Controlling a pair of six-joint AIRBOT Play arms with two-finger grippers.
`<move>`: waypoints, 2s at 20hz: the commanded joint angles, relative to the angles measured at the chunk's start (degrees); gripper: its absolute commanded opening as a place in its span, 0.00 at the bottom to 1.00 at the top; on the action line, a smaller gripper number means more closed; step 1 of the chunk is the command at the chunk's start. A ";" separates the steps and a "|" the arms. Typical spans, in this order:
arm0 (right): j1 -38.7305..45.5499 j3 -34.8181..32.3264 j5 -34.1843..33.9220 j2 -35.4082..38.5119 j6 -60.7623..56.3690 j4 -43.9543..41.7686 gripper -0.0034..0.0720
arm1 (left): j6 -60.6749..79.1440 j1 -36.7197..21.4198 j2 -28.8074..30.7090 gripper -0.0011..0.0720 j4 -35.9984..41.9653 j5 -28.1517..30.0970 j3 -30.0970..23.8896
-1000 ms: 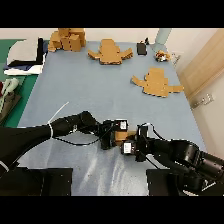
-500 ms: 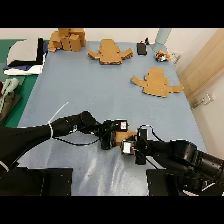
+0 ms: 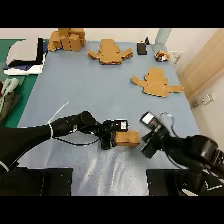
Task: Fold the box.
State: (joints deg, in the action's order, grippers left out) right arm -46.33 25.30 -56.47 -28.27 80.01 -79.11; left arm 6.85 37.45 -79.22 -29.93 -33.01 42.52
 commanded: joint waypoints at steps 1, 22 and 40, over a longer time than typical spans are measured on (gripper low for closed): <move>13.81 0.90 -9.40 -1.05 -11.41 3.85 0.04 | 0.00 -0.02 0.00 0.75 -0.04 -0.02 0.04; 48.35 -9.73 -12.94 -16.35 45.27 -79.47 0.04 | 0.00 -0.02 0.00 0.75 -0.04 -0.02 0.04; 48.33 -10.03 -9.60 -17.62 39.98 -71.25 0.05 | 0.00 -0.02 -0.02 0.75 -0.04 -0.02 0.04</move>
State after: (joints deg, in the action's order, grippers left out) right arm 2.07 15.31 -66.65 -45.06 121.36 -151.50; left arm 6.85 37.45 -79.22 -29.98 -33.04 42.52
